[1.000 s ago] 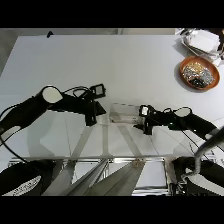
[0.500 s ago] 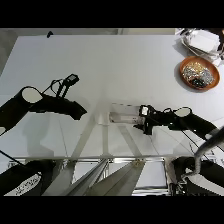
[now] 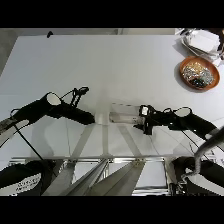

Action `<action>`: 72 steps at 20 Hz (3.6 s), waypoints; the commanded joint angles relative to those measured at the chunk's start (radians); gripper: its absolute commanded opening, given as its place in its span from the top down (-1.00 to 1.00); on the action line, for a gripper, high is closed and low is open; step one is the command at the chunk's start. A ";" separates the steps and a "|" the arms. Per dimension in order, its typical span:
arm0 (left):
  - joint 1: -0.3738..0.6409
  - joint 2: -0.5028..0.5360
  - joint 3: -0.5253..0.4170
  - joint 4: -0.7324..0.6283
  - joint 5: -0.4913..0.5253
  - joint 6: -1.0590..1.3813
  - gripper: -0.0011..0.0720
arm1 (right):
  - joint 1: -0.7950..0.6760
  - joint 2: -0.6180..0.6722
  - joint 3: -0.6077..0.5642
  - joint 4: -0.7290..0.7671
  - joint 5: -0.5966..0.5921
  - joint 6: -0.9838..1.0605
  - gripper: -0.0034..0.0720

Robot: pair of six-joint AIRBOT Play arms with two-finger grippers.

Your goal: Fold the box and place the chain.

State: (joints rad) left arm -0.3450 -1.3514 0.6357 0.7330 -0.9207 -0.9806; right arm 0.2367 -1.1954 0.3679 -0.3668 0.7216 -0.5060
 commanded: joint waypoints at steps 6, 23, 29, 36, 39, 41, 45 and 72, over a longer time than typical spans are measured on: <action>-0.040 -0.019 -0.001 -0.129 0.048 0.107 0.95 | 0.000 0.001 0.000 0.000 0.000 0.000 -0.15; -0.055 0.009 0.004 -0.323 0.012 0.253 0.22 | 0.000 0.001 0.000 0.000 0.000 0.000 -0.15; -0.080 0.023 0.004 -0.344 0.002 0.262 0.21 | 0.000 0.001 0.000 0.000 0.000 0.000 -0.15; -0.105 0.023 0.005 -0.370 0.019 0.245 -0.05 | 0.000 0.001 0.000 0.000 0.000 0.000 -0.15; -0.134 0.023 0.005 -0.365 0.053 0.204 -0.25 | 0.000 0.001 0.000 0.000 0.000 0.000 -0.15; -0.156 0.022 0.017 -0.333 0.091 0.142 -0.25 | 0.000 0.001 0.000 0.000 0.000 0.000 -0.15; -0.190 0.021 0.088 -0.219 0.117 -0.005 -0.25 | 0.000 0.001 0.000 0.000 0.000 0.000 -0.15; -0.402 -0.094 0.391 0.520 -0.045 -0.850 -0.24 | 0.000 0.001 0.000 0.000 0.000 0.000 -0.15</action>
State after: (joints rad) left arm -0.7361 -1.4410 0.9989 1.1484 -0.9100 -1.7153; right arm 0.2367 -1.1954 0.3679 -0.3672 0.7219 -0.5068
